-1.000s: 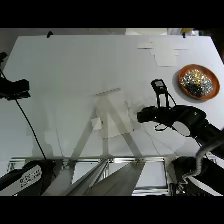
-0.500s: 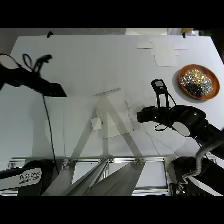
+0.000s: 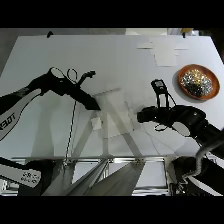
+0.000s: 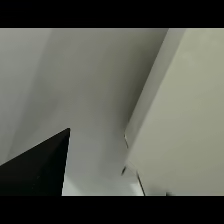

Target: Fold the box and place the chain.

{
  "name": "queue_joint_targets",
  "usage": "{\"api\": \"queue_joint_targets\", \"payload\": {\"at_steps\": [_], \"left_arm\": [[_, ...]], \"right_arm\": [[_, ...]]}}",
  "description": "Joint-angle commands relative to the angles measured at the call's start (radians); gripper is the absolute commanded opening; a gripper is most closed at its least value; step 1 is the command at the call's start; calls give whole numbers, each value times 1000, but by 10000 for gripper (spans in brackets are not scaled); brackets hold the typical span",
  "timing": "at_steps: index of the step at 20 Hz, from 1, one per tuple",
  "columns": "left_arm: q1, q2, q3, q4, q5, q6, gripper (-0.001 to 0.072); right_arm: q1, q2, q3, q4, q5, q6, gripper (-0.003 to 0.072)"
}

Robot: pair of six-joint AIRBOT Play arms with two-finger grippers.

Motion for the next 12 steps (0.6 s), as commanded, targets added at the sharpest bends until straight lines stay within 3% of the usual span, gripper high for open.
{"api": "queue_joint_targets", "payload": {"at_steps": [1,3,7,9,12], "left_arm": [[-37,-17,0,-107,47,126,598],[-38,-17,0,-176,11,169,587],[-38,-25,-1,-177,-50,180,547],[-40,-29,-1,-138,-50,179,402],[-47,-29,-1,-63,-40,180,263]], "right_arm": [[1,1,0,2,0,0,19],[1,1,0,2,0,0,19],[1,1,0,2,0,0,19],[1,1,0,2,3,0,19],[1,1,0,2,4,0,19]]}}
